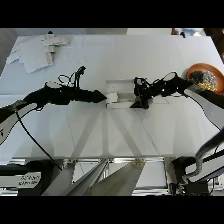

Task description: Fold the box and place the chain.

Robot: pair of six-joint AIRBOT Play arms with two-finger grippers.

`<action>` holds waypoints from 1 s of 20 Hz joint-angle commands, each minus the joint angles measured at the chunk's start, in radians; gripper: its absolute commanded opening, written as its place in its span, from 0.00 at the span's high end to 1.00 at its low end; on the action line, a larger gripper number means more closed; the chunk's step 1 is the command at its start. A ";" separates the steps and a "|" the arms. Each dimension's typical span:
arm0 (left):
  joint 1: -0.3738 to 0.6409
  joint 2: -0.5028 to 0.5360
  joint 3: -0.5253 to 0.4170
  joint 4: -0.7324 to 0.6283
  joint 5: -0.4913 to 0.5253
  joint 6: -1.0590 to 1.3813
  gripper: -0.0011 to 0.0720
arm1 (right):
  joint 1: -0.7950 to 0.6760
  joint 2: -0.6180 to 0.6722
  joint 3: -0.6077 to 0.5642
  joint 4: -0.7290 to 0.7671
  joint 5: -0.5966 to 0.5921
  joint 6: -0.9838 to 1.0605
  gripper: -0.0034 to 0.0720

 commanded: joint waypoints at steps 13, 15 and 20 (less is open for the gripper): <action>-0.077 -0.001 0.063 0.053 0.127 -0.003 0.39 | -0.001 0.001 0.000 0.000 0.000 0.000 0.38; -0.093 -0.001 0.076 0.161 0.126 -0.061 0.39 | -0.001 0.001 0.000 0.000 0.000 0.000 0.38; -0.112 0.000 0.076 0.361 0.154 -0.244 0.39 | -0.001 0.001 0.000 0.000 0.000 0.000 0.38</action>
